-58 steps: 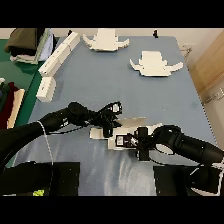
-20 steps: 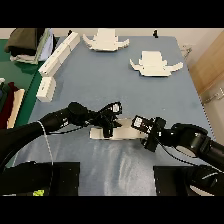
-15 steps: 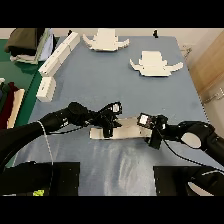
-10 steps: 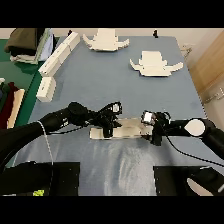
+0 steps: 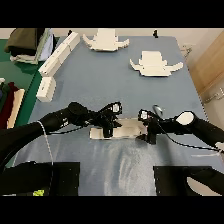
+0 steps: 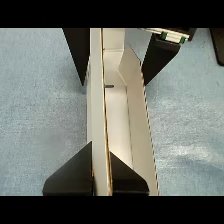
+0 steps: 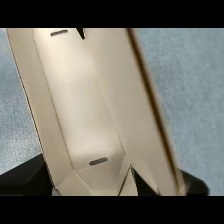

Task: Fold the box.

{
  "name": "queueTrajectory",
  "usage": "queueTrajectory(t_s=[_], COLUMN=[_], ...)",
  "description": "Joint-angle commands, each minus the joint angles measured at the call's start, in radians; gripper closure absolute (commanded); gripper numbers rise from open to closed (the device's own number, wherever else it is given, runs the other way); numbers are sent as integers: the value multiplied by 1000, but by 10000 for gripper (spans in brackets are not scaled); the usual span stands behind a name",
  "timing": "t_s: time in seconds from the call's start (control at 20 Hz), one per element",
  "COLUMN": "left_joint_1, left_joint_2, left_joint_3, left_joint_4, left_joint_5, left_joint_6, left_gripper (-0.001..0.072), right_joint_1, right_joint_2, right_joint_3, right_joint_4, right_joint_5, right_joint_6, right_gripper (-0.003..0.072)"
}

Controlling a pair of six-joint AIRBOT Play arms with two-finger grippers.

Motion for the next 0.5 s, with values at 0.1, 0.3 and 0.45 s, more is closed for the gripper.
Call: queueTrajectory(t_s=[0.1, 0.3, 0.45], left_joint_1=[-1, -1, -1], left_joint_2=[0, 0, 0], left_joint_3=[0, 0, 0], left_joint_4=[0, 0, 0], left_joint_5=[0, 0, 1], left_joint_6=[0, 0, 0], left_gripper=[696, 696, 695], right_joint_1=[-2, -2, 2], right_joint_2=[0, 19, 14], right_joint_3=[2, 1, 1], right_joint_4=[-43, -51, -34], right_joint_5=[73, 76, 112], right_joint_6=[57, 100, 100], right_gripper=[-34, -24, -24])
